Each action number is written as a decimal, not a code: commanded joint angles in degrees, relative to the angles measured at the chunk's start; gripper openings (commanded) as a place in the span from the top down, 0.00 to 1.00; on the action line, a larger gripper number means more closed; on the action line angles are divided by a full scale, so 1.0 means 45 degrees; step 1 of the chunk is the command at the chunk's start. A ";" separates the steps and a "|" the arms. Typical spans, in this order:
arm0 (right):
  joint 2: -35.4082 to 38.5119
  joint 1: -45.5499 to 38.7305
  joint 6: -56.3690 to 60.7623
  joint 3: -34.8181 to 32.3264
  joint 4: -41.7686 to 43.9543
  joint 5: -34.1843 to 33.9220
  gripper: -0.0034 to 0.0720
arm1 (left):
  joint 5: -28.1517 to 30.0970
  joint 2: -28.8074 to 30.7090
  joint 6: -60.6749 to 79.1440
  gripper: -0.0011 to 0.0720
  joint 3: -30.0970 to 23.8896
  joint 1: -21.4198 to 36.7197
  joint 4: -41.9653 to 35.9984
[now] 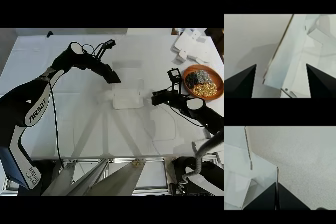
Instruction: Fold the box and place the chain.
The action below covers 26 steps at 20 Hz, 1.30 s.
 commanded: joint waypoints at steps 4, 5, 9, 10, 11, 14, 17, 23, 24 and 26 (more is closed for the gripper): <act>-0.0010 0.0010 0.0005 -0.0005 0.0005 0.0000 0.94 | -0.0568 -0.0136 0.1044 0.24 0.0015 -0.0238 0.0019; -0.0010 0.0010 0.0005 -0.0005 0.0005 0.0005 0.94 | -0.0510 -0.0136 0.1161 0.27 0.0015 -0.0277 0.0053; -0.0010 0.0010 0.0005 -0.0005 0.0005 0.0005 0.94 | -0.0423 -0.0165 0.1443 0.55 0.0015 -0.0287 0.0092; -0.0010 0.0010 0.0005 -0.0005 0.0005 0.0000 0.94 | -0.0495 -0.0199 0.1501 0.55 0.0015 -0.0287 0.0112; -0.0010 0.0010 0.0000 -0.0005 0.0005 0.0000 0.94 | -0.0612 -0.0233 0.1622 0.62 0.0015 -0.0287 0.0141; -0.0010 0.0010 0.0005 -0.0005 0.0005 0.0005 0.94 | -0.1005 -0.0330 0.1972 0.87 0.0010 -0.0287 0.0578; -0.0010 0.0010 0.0005 -0.0005 0.0005 0.0000 0.94 | -0.1001 -0.0369 0.1982 0.97 0.0015 -0.0287 0.0714; -0.0010 0.0010 0.0005 -0.0005 0.0005 0.0005 0.94 | -0.1005 -0.0355 0.1977 0.97 0.0015 -0.0287 0.0719; -0.0010 0.0010 0.0005 -0.0005 0.0005 0.0005 0.94 | -0.1015 -0.0355 0.1977 0.97 0.0010 -0.0287 0.0719; -0.0010 0.0010 0.0005 -0.0005 0.0005 0.0005 0.94 | -0.1005 -0.0355 0.1977 0.97 0.0015 -0.0287 0.0719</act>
